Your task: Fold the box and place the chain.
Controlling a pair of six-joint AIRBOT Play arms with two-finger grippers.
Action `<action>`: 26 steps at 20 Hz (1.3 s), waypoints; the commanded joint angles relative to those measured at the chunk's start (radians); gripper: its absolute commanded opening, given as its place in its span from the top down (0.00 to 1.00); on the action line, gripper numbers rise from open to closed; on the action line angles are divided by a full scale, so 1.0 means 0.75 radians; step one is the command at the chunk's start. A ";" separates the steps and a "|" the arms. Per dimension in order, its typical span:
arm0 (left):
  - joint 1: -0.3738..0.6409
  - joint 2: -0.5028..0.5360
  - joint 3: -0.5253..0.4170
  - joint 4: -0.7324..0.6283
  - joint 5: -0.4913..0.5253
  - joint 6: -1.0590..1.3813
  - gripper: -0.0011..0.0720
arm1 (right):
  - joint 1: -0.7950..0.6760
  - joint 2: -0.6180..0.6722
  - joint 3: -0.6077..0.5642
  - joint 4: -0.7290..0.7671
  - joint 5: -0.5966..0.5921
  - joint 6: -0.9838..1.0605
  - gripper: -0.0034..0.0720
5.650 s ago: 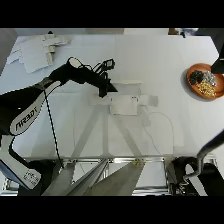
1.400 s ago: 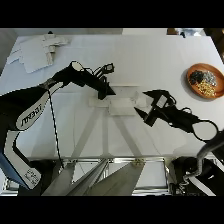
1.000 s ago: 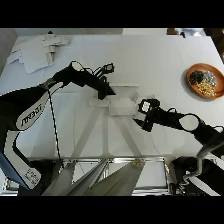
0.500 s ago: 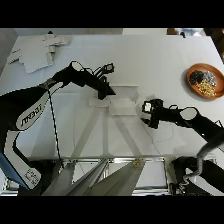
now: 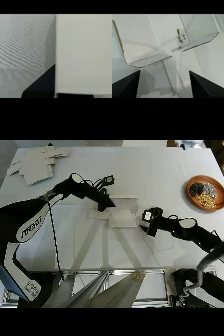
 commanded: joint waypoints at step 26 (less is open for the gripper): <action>-0.001 -0.001 -0.001 0.001 0.000 0.001 0.97 | -0.054 -0.171 0.186 0.320 0.177 -0.066 0.04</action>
